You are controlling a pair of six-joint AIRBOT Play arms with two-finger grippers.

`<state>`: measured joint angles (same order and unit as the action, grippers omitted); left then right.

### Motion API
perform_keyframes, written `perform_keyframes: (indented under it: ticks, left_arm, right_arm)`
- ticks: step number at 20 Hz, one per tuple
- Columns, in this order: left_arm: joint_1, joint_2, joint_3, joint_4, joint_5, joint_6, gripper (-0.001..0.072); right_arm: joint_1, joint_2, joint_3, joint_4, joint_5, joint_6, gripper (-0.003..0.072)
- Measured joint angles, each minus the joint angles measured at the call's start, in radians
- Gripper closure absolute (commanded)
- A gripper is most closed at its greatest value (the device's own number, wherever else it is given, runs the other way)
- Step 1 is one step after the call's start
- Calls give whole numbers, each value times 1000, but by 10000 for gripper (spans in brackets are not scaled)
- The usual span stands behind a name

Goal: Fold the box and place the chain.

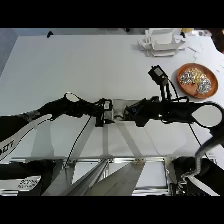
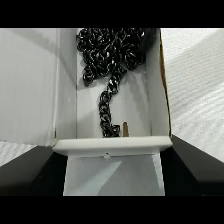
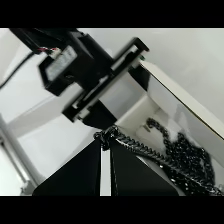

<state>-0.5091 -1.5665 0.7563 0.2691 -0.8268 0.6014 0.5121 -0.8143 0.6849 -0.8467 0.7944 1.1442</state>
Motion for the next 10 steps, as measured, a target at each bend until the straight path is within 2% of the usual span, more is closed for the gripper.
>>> perform_keyframes:
  ticks: [1,5,10]
  left_arm:
    - [0,0,0,0,0,0,572]
    - [0,0,0,0,0,0,572]
    - [0,0,0,0,0,0,572]
  right_arm:
    - [1,-20,-12,-5,-6,3,670]
    - [1,-106,-39,-14,-17,6,453]
    - [-26,-155,-13,-21,-4,6,449]
